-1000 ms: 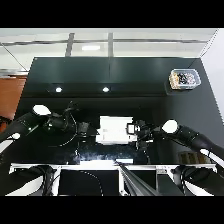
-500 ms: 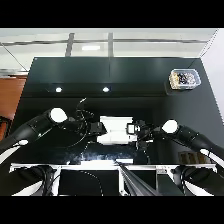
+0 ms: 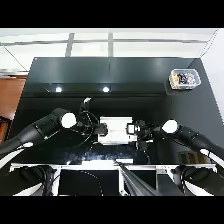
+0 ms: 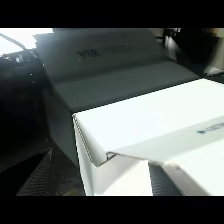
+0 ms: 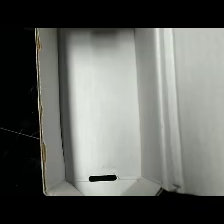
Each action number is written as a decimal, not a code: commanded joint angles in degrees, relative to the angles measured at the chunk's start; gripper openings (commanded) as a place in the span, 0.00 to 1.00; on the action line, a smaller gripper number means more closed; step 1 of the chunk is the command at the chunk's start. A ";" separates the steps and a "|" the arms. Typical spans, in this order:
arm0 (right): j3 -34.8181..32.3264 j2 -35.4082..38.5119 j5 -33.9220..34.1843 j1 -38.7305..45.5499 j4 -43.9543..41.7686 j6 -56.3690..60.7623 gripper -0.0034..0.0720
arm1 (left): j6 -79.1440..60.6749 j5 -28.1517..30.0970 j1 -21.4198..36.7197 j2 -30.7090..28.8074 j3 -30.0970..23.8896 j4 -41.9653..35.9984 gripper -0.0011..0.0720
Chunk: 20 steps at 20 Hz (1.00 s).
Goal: Fold the box and place the chain.
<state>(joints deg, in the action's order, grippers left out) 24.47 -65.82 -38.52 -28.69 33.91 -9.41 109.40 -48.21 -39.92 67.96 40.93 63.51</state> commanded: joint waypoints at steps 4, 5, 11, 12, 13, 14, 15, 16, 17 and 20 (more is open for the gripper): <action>-0.02 -0.04 0.00 -0.04 -0.02 0.00 0.68 | 11.30 -8.83 -6.40 6.62 8.07 14.19 0.95; -0.02 -0.04 0.00 -0.04 -0.02 0.02 0.68 | 14.10 -10.51 -7.48 7.74 9.57 17.09 0.95; -0.02 -0.04 0.02 -0.04 0.00 -0.02 0.68 | 21.31 -13.57 -10.08 9.42 13.05 20.26 0.63; -0.02 -0.04 0.02 -0.04 0.00 -0.02 0.68 | 21.59 -13.62 -10.45 9.53 13.05 20.24 0.63; -0.02 -0.04 0.02 -0.04 0.00 -0.02 0.68 | 22.56 -13.62 -10.84 9.70 13.07 20.52 0.63; -0.02 -0.04 0.00 -0.04 0.00 -0.02 0.68 | 23.67 -13.57 -11.30 9.99 13.09 20.70 0.63; -0.02 -0.04 0.00 -0.04 0.00 -0.02 0.68 | 24.39 -13.57 -11.87 10.38 13.16 21.11 0.63; -0.02 -0.04 0.00 -0.04 0.00 -0.02 0.68 | 25.14 -13.57 -12.55 10.84 13.16 21.55 0.63; -0.02 -0.04 0.00 -0.04 0.00 -0.02 0.68 | 25.75 -13.57 -13.00 11.34 13.16 21.75 0.63; -0.02 -0.04 0.00 -0.04 0.00 -0.02 0.68 | 26.25 -13.33 -14.03 12.76 13.16 21.75 0.63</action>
